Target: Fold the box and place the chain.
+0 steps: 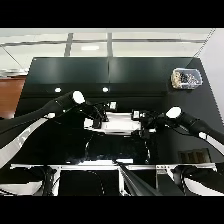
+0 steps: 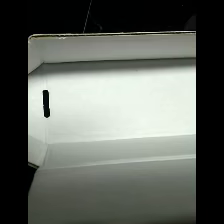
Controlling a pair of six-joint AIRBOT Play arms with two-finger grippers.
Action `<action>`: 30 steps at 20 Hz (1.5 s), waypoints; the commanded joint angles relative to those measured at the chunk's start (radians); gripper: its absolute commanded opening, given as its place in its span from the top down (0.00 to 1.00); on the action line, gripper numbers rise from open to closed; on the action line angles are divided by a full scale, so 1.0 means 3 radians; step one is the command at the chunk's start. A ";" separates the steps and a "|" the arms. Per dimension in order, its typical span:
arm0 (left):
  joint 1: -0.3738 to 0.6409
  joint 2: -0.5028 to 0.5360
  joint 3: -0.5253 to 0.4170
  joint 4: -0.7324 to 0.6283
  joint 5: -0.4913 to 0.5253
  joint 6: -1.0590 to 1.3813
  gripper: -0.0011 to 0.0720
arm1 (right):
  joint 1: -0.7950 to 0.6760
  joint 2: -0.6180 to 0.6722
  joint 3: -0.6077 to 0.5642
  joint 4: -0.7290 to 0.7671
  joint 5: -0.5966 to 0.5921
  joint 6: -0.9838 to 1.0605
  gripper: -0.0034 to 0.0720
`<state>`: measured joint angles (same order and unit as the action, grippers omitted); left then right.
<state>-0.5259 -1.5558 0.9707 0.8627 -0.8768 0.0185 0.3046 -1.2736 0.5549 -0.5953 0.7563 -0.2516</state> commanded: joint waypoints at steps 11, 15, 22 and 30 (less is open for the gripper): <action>-0.0001 0.0003 0.0004 0.0000 0.0004 0.0001 0.94 | 0.0003 -0.0014 0.0006 -0.0150 0.0022 0.0114 0.38; -0.0001 0.0057 0.0004 0.0003 -0.0071 -0.0024 0.84 | 0.0003 -0.0014 0.0006 -0.0114 0.0024 -0.0024 0.38; 0.0058 0.0509 0.0003 0.0303 -0.0324 -0.0514 0.01 | -0.0001 -0.0014 0.0010 -0.0098 0.0097 -0.0164 0.52; 0.0165 0.0804 0.0003 0.0896 -0.0894 -0.1760 0.96 | -0.0006 -0.0014 0.0010 -0.0081 0.0081 -0.0172 0.53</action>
<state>-0.4870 -1.3334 0.9707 1.0866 -1.0710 -0.3416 0.3035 -1.2778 0.5571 -0.6235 0.7837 -0.3023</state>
